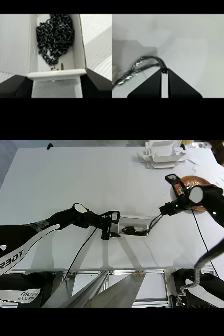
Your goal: Fold the box and place the chain.
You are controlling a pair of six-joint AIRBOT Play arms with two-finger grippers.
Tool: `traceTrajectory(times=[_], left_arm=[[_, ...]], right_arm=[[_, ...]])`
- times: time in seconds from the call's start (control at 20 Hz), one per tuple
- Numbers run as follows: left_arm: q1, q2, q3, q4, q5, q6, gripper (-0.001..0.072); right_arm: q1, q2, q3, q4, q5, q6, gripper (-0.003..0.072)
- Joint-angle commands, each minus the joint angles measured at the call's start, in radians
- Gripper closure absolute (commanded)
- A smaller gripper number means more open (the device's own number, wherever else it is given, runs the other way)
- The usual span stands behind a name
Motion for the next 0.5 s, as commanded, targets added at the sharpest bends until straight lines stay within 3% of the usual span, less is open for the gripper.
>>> traceTrajectory(times=[0.0, 0.25, 0.45], left_arm=[[0.000, 0.000, 0.001, 0.000, 0.000, 0.000, 0.0625], [0.000, 0.000, 0.001, 0.000, 0.000, 0.000, 0.0625], [0.000, 0.000, 0.001, 0.000, 0.000, 0.000, 0.0625]], right_arm=[[0.000, 0.192, 0.001, 0.222, 0.080, -0.075, 0.0666], [0.000, 0.441, 0.001, 0.464, 0.189, -0.194, 0.0666], [0.005, 0.511, 0.001, 0.635, 0.210, -0.226, 0.0666]])
